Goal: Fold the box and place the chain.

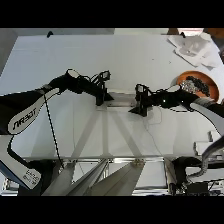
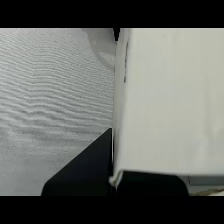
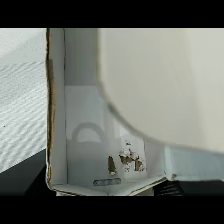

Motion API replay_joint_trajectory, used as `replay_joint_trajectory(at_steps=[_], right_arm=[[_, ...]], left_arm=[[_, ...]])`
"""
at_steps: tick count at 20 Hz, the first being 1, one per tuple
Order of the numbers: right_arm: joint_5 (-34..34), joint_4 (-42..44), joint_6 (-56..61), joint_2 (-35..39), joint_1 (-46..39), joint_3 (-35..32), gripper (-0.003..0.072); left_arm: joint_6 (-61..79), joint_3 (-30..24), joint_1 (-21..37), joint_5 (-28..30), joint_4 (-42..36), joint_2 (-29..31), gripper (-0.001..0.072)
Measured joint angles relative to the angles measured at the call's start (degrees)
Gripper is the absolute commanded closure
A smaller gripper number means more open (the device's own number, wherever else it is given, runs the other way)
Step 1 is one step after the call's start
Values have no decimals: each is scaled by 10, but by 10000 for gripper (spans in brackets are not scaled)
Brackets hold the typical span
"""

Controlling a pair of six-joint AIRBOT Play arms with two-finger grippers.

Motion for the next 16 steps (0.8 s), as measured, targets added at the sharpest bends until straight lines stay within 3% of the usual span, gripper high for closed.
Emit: replay_joint_trajectory(at_steps=[3,4,5,6,7,16], right_arm=[[0,0,0,0,0,0,183],[0,0,0,0,0,0,183],[0,0,0,0,0,0,183],[0,0,0,0,0,0,183],[0,0,-2,0,0,0,183],[0,0,0,0,0,0,183]], left_arm=[[0,0,0,0,0,0,668],[0,0,0,0,0,0,606],[0,0,0,0,0,0,483],[-1,0,0,0,0,0,405],[-1,0,0,0,0,0,373],[0,0,9,-2,3,15,364]])
